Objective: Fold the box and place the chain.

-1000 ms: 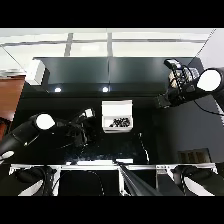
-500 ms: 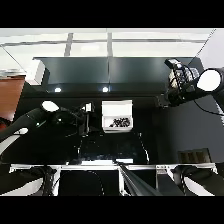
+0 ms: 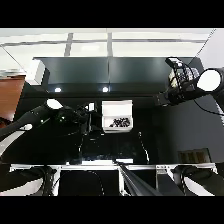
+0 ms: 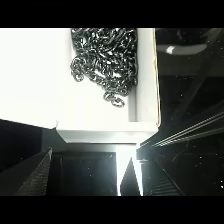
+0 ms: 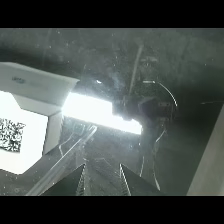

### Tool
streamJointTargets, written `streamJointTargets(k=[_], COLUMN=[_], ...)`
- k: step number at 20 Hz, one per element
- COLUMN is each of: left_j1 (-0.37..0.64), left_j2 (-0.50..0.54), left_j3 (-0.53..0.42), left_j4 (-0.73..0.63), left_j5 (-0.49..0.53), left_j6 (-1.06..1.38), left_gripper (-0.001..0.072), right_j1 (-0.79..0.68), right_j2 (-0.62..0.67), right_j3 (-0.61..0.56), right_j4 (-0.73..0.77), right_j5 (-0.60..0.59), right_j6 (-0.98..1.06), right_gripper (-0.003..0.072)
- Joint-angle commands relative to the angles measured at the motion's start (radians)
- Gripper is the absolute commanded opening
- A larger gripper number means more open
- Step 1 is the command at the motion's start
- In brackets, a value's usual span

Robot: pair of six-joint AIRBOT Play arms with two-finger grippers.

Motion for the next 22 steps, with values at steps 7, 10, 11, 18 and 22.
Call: streamJointTargets(k=[7,10,11,18,22], left_j1=[-0.035,-0.052,-0.057,-0.077,-0.096], left_j2=[-0.004,-0.015,-0.02,-0.035,-0.035], left_j3=[0.003,0.016,0.022,0.039,0.04], left_j4=[0.001,0.002,0.007,0.029,0.029], left_j5=[0.005,0.023,0.03,0.055,0.073], left_j6=[-0.019,-0.053,-0.068,-0.117,-0.116], left_gripper=[0.0714,0.0714,0.0714,0.0715,0.0714], right_j1=[0.0,0.0,0.0,0.002,0.002], right_j2=[0.0,0.0,0.0,-0.001,-0.002], right_j3=[-0.001,-0.001,-0.001,-0.031,-0.074], right_j4=[0.0,0.0,0.001,0.031,0.058], right_j5=[-0.026,-0.029,-0.03,-0.071,-0.119], right_j6=[0.0,0.0,0.0,0.0,0.0], right_gripper=[0.0264,0.0265,0.0264,0.0265,0.0265])
